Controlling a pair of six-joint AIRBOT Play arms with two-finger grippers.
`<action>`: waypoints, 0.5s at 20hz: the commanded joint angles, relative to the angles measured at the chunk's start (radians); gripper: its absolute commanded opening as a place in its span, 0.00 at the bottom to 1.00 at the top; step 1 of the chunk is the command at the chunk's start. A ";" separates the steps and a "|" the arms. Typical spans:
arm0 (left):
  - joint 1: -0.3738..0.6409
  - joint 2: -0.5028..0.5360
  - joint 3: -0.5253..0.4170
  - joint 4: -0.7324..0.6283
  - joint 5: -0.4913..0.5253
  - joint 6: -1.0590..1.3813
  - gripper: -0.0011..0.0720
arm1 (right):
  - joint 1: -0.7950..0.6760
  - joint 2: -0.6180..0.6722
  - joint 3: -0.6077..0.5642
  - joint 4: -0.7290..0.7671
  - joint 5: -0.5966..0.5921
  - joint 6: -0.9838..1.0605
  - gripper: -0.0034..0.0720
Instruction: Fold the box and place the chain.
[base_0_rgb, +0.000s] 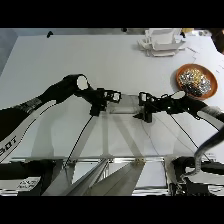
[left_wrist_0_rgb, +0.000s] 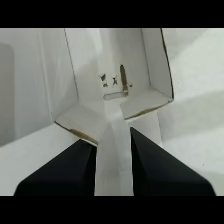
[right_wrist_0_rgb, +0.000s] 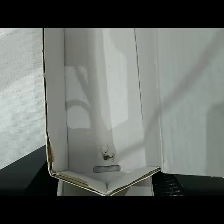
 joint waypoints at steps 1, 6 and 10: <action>-0.021 -0.001 0.000 -0.017 0.048 -0.012 0.33 | 0.000 0.000 -0.001 0.000 0.000 0.000 0.58; -0.045 -0.002 0.000 -0.017 0.074 -0.013 0.33 | 0.000 0.000 -0.001 0.000 0.000 0.000 0.58; -0.046 -0.002 0.000 -0.017 0.104 -0.062 0.30 | 0.000 0.000 -0.001 0.000 0.000 0.000 0.58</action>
